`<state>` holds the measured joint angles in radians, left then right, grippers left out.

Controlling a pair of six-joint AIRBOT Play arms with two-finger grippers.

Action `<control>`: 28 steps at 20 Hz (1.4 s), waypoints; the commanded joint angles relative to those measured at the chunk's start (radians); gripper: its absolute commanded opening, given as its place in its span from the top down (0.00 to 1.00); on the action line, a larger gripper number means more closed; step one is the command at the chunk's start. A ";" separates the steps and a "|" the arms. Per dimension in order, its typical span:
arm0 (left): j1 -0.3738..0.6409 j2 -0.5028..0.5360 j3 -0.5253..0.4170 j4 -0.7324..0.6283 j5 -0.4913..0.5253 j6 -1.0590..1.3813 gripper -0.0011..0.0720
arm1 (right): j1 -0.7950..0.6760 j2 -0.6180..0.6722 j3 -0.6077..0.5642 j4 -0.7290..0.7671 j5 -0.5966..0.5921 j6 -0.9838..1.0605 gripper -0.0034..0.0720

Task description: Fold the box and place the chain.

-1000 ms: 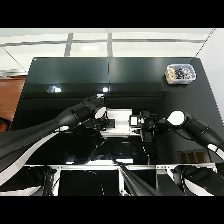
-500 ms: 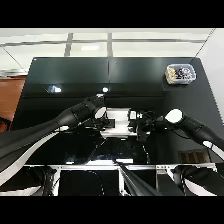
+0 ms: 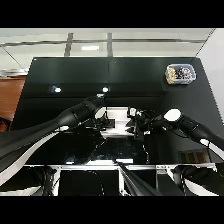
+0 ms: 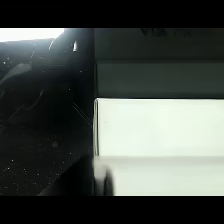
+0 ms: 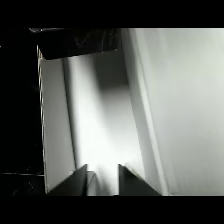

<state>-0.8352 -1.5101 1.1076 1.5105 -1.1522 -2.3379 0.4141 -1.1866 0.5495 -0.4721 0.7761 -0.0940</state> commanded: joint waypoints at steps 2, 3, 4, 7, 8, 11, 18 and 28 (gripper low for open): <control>0.000 0.000 0.000 0.000 -0.001 0.000 0.95 | 0.000 -0.001 0.001 0.000 0.006 0.020 0.65; 0.000 0.000 0.000 0.000 -0.001 0.000 0.95 | -0.001 -0.001 0.001 -0.002 0.011 0.050 0.80; 0.000 0.000 0.000 0.000 -0.001 0.000 0.95 | -0.002 0.000 0.001 -0.005 0.029 0.077 0.93; 0.000 0.000 0.000 0.000 -0.001 0.000 0.95 | -0.003 0.031 0.002 -0.097 0.051 0.323 0.94; 0.000 0.000 0.000 0.000 -0.001 0.000 0.95 | -0.011 0.058 0.009 -0.180 0.059 0.461 0.94; 0.000 0.000 0.000 -0.001 -0.005 0.000 0.95 | -0.121 0.154 0.083 -0.370 0.222 0.796 0.94; 0.000 0.000 0.000 -0.001 -0.005 0.000 0.95 | -0.629 0.224 0.119 -0.399 0.399 1.176 0.94; 0.000 0.000 0.000 -0.004 -0.004 0.000 0.95 | -0.512 0.029 -0.111 -0.148 0.283 1.191 0.94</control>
<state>-0.8356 -1.5101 1.1076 1.5085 -1.1584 -2.3379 -0.1677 -1.0912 0.4614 -0.7486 1.0710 1.1389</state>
